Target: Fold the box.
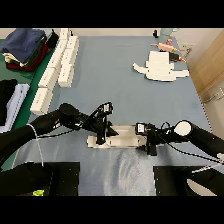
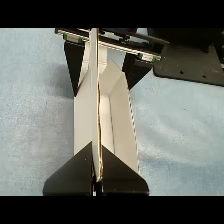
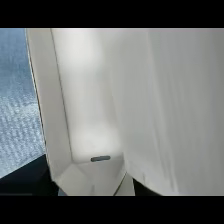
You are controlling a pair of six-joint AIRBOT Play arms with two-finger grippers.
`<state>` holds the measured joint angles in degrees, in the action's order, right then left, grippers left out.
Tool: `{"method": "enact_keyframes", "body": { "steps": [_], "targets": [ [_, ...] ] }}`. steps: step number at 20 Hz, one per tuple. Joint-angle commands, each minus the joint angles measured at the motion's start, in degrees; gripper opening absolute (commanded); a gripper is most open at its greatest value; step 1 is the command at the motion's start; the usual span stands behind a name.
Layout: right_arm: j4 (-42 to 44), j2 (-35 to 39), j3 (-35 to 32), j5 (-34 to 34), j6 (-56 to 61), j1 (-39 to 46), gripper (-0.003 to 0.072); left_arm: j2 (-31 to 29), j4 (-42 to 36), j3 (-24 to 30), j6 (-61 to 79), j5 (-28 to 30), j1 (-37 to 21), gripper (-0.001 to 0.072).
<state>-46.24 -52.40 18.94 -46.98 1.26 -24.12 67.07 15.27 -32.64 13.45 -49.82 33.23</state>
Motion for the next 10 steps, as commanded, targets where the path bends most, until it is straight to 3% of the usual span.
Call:
{"method": "enact_keyframes", "body": {
  "steps": [1, 10],
  "targets": [
    [1.07, -0.02, -0.09, -1.18, 0.31, -0.02, 0.0592, -0.02, -0.04, -0.04, 0.0, 0.2, 0.0, 0.0015],
    [0.68, -0.02, -0.15, -0.7, 0.66, -0.02, 0.0605, -0.02, -0.04, -0.04, 0.0, 0.2, 0.0, 0.0015]
  ]
}}
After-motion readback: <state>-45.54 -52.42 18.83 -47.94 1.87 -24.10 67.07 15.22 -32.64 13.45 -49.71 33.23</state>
